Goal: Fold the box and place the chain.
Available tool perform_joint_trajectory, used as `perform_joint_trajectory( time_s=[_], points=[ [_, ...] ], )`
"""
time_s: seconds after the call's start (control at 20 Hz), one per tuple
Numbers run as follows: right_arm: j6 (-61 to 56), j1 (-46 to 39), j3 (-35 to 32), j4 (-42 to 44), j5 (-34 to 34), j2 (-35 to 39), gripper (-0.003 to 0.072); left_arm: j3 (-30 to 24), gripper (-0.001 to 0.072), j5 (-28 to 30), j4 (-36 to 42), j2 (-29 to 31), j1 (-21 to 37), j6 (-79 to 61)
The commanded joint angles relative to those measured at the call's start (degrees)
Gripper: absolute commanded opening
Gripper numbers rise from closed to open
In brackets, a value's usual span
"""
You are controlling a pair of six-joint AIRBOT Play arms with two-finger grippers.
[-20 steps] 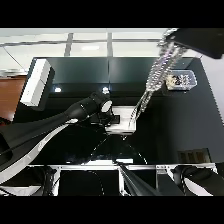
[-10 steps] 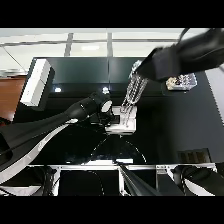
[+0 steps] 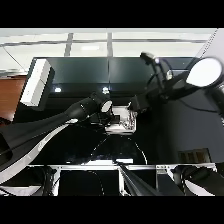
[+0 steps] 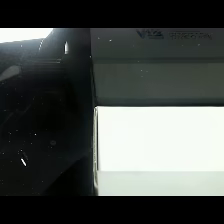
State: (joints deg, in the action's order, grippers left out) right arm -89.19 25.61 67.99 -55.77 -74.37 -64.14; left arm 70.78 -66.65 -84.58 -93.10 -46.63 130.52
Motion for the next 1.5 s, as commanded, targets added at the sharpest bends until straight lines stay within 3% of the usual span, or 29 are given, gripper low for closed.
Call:
perform_joint_trajectory(
  time_s=[0.0, 0.05, 0.1, 0.15, 0.6, 0.85, 0.9, 1.0, 1.05, 1.3, 1.45],
  points=[
    [-0.6, 2.3, -8.3, -0.2, 10.6, -0.1, 0.0012, 0.0, 0.0025, 0.1, 0.0, 0.0, 0.0, 0.0],
    [-0.6, 2.7, -9.0, -0.2, 11.7, -0.1, 0.0015, 0.0, 0.0025, 0.1, 0.0, 0.0, 0.0, 0.0],
    [-0.6, 2.7, -9.1, -0.2, 12.0, -0.1, 0.0085, 0.0, 0.0025, 0.1, 0.0, 0.0, 0.0, 0.0],
    [-0.6, 2.3, -9.1, -0.3, 12.1, 0.0, 0.0205, 0.0, 0.0025, 0.1, 0.0, 0.0, 0.0, 0.0],
    [2.6, -14.6, -9.1, -10.8, 2.5, 3.9, 0.0204, 0.0, 0.0025, 0.4, -0.2, 0.0, 0.0, 0.0],
    [6.1, -15.7, -9.1, -10.9, 2.2, 4.0, 0.0204, 0.7, 0.0026, 0.4, 1.2, -0.2, 0.4, 0.6],
    [6.6, -15.6, -9.1, -10.9, 2.2, 4.0, 0.0204, 1.8, 0.0058, 0.1, 1.1, -0.2, 0.2, 1.6],
    [6.8, -15.6, -9.1, -10.9, 2.5, 4.0, 0.0204, 3.8, 0.0361, 0.0, 0.8, 0.5, -0.1, 3.0],
    [6.8, -15.6, -9.1, -10.9, 2.9, 4.0, 0.0203, 4.6, 0.0423, 0.2, 0.1, 1.4, -0.5, 3.0],
    [6.8, -15.6, -9.1, -11.0, 3.5, 4.0, 0.0203, 3.3, 0.0422, -5.1, -13.7, 12.5, -3.1, -4.7],
    [6.8, -15.6, -9.1, -10.9, 4.2, 4.0, 0.0204, -6.2, 0.0422, -6.8, -25.3, 21.8, -1.5, -5.0]
  ],
)
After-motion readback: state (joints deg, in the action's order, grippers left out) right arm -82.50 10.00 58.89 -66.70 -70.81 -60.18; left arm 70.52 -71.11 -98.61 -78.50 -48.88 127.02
